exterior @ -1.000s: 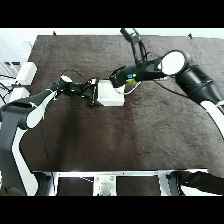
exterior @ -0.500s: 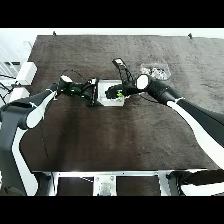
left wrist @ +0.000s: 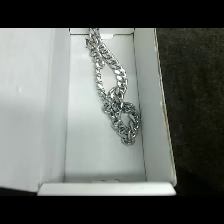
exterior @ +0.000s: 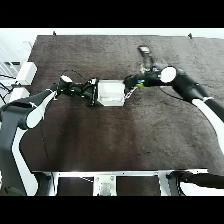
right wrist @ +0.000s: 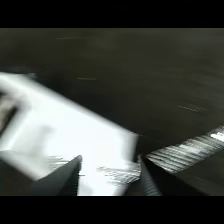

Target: Fold the box and place the chain.

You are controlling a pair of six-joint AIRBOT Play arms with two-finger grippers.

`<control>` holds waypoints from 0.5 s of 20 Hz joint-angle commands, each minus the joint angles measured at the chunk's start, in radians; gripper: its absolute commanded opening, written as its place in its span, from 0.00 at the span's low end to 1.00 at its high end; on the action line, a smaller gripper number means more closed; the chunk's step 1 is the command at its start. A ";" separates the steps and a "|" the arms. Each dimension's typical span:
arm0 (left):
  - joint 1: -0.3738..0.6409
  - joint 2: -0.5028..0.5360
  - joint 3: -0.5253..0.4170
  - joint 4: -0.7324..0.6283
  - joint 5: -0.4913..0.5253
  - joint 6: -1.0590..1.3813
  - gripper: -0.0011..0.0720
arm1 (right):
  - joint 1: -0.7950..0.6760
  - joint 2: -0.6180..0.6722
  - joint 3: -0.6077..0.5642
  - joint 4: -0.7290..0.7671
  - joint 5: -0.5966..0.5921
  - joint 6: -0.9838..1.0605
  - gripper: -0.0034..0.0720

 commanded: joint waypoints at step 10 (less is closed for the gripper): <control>0.000 0.000 0.000 0.000 0.002 0.000 0.87 | -0.203 -0.316 0.046 0.103 -0.294 0.087 0.71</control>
